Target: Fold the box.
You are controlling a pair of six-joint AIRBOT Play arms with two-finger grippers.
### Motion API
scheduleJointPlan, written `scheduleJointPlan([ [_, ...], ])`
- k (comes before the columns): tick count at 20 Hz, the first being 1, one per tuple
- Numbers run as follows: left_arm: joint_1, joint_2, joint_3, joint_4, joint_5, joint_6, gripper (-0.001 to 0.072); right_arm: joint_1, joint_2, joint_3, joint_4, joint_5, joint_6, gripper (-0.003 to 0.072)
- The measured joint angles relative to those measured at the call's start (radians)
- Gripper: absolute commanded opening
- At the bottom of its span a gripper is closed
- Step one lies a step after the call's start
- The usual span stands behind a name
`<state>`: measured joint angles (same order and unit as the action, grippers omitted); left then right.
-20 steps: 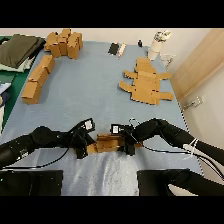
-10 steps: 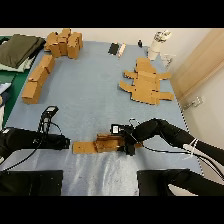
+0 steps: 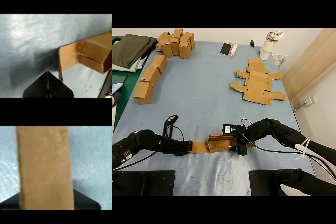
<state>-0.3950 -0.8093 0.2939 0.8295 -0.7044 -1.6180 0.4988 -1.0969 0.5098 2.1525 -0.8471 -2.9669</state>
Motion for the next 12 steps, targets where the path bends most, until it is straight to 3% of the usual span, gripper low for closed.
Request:
scheduleJointPlan([
  [4,-0.104,-0.028,-0.002,-0.061,0.106,0.009,0.0010,0.000,0.000,0.000,-0.001,0.000,0.000,0.0503],
  [12,-0.163,-0.018,0.061,-0.094,0.147,0.065,0.0014,0.000,0.000,0.000,0.000,0.000,0.000,0.0503],
])
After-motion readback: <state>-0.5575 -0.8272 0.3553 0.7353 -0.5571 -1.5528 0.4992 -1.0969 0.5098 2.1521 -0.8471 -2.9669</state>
